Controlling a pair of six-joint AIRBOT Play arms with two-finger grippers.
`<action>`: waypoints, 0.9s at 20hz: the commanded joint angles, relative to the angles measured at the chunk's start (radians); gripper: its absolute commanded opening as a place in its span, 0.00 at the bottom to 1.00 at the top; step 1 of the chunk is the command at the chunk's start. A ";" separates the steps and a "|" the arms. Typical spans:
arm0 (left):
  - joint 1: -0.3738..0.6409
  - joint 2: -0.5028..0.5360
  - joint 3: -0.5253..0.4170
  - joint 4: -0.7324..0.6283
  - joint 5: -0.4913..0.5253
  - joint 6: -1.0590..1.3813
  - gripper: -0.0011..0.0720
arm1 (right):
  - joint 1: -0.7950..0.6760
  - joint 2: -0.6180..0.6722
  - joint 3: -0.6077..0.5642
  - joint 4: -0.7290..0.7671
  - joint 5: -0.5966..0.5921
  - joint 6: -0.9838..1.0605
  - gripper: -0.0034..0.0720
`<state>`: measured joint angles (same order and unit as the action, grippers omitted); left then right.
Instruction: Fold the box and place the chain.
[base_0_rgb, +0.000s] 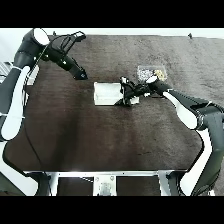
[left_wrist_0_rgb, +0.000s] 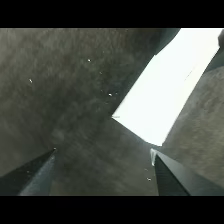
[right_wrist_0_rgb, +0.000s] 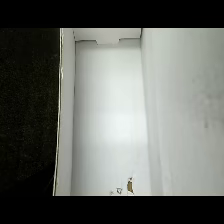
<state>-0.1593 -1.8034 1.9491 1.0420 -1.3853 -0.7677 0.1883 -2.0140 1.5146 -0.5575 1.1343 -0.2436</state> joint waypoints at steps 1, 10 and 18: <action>0.009 0.000 -0.020 -0.074 0.058 0.128 0.99 | -0.001 0.000 0.000 0.000 0.000 0.000 0.70; 0.010 -0.007 -0.365 -0.248 0.198 0.781 0.99 | 0.000 0.000 0.000 0.000 0.000 0.000 0.70; 0.102 -0.101 -0.425 -0.456 0.095 0.940 0.99 | 0.000 0.000 0.000 0.000 0.000 0.000 0.70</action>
